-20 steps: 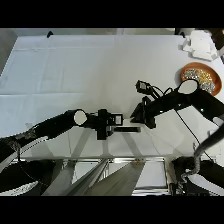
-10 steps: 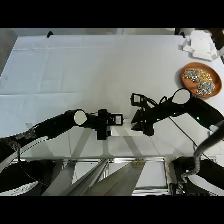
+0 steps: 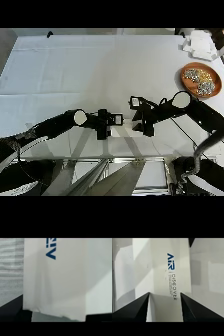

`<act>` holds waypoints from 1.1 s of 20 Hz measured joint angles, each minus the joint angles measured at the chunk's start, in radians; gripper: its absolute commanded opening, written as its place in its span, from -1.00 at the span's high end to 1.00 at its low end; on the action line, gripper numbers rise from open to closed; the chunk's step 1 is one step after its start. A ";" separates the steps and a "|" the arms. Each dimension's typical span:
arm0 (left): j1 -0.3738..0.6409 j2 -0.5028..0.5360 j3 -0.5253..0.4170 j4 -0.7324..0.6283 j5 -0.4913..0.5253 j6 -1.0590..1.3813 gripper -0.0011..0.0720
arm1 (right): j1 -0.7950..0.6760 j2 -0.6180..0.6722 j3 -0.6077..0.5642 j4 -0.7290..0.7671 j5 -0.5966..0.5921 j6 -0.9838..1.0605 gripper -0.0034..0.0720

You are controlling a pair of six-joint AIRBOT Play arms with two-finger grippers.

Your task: Fold the box and place the chain.

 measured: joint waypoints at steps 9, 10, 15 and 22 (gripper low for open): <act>0.000 0.000 0.000 0.000 0.000 0.001 0.02 | 0.124 0.042 -0.002 -0.216 -0.072 0.122 -0.13; 0.000 0.000 0.000 0.000 0.000 0.000 0.02 | 0.143 0.043 -0.002 -0.253 -0.090 0.163 -0.13; 0.000 0.000 0.000 0.000 0.007 -0.001 0.02 | 0.200 0.052 -0.002 -0.372 -0.143 0.301 0.02; 0.001 0.000 0.000 0.000 0.003 -0.002 0.02 | 0.213 0.120 -0.002 -0.414 -0.178 0.345 0.15</act>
